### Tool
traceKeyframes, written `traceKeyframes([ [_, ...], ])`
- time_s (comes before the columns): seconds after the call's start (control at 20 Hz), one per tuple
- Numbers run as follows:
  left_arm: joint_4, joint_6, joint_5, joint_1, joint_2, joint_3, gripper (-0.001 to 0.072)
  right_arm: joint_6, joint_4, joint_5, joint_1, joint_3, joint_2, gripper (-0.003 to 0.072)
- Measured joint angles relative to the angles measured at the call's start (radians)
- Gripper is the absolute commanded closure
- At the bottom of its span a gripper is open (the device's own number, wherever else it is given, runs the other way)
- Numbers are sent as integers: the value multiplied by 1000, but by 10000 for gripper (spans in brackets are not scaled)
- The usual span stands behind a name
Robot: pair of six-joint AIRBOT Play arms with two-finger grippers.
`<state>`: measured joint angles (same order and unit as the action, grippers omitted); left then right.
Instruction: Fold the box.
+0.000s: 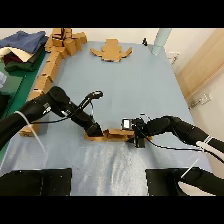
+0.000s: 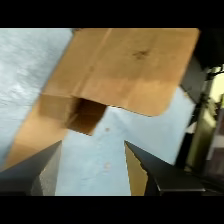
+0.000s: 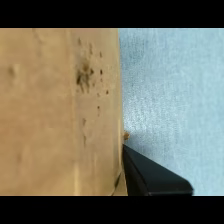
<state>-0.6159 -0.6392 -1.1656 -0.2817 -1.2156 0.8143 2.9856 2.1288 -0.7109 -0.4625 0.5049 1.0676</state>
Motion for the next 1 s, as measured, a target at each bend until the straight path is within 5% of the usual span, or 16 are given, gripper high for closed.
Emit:
traceKeyframes([
  [0.3,196,-68,-83,-44,44,-73,109,0,-1,-2,0,0,0,154],
  [0.75,267,-84,13,-120,50,-86,112,0,-1,-2,0,0,0,154],
  [0.8,268,-84,39,-120,50,-86,129,0,-1,-2,0,0,0,154],
  [0.9,269,-90,103,-121,50,-86,371,0,-2,-2,0,0,0,155],
  [1.0,272,-91,165,-123,50,-86,370,0,-2,-2,0,0,0,154],
])
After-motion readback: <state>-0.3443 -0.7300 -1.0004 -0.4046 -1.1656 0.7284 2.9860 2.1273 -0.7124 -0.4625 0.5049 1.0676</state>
